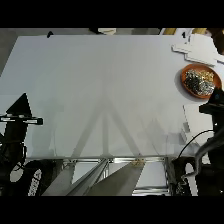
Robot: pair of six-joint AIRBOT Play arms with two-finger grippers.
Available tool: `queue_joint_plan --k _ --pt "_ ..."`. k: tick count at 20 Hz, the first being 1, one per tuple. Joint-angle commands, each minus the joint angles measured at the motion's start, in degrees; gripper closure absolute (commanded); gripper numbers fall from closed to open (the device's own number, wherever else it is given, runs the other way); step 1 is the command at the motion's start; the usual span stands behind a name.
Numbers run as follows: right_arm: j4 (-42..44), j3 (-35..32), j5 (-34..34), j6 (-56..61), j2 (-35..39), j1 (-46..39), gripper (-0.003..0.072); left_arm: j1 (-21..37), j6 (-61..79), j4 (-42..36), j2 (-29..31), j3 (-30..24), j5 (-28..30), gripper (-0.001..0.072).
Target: Fold the box and place the chain.
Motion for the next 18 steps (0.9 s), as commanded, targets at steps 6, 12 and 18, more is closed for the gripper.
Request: queue_joint_plan --k 6,12,18 --pt "5.99 37.51 -15.26 -9.64 -38.38 0.04 0.0569 0.04 0.02 0.00 0.02 0.00 0.02 0.0697" --pt "67.43 76.04 -53.59 -91.27 -70.62 0.02 0.0581 0.07 0.02 0.00 0.02 0.00 0.02 0.0697" --pt "59.54 80.35 -78.86 -87.95 -81.42 -13.33 0.0650 0.04 0.02 0.00 0.04 0.00 0.02 0.0697"
